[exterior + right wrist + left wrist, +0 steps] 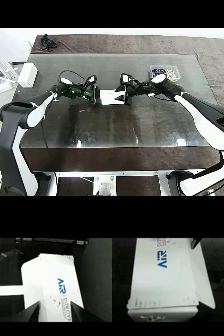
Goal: Fold the box and place the chain.
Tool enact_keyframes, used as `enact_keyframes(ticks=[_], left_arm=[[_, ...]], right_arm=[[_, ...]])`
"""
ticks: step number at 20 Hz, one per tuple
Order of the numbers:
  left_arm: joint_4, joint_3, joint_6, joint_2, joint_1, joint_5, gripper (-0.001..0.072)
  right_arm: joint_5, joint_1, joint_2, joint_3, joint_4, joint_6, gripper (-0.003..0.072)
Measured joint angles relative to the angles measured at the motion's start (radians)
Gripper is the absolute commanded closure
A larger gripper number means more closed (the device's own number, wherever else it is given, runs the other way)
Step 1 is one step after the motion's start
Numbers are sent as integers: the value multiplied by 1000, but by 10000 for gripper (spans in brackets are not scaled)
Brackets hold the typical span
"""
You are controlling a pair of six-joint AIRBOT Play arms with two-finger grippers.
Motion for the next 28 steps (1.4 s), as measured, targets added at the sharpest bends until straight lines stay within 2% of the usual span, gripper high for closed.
enact_keyframes(ticks=[4, 6, 13, 15, 28], left_arm=[[-2, 0, -3, 0, 0, 5, 232], [-2, 0, -3, 0, 1, 5, 232], [-1, 0, 0, 0, 2, 4, 232], [-1, 0, 0, 0, 2, 3, 233], [-1, 0, -1, 0, 2, 0, 232]], right_arm=[[-19, 0, 0, 13, 6, -2, 251], [-24, 0, 0, 20, 8, -2, 283], [-34, 0, 14, 62, 46, -3, 283], [-34, 0, 16, 66, 47, -3, 324], [-66, 2, -6, 71, 9, -2, 324]])
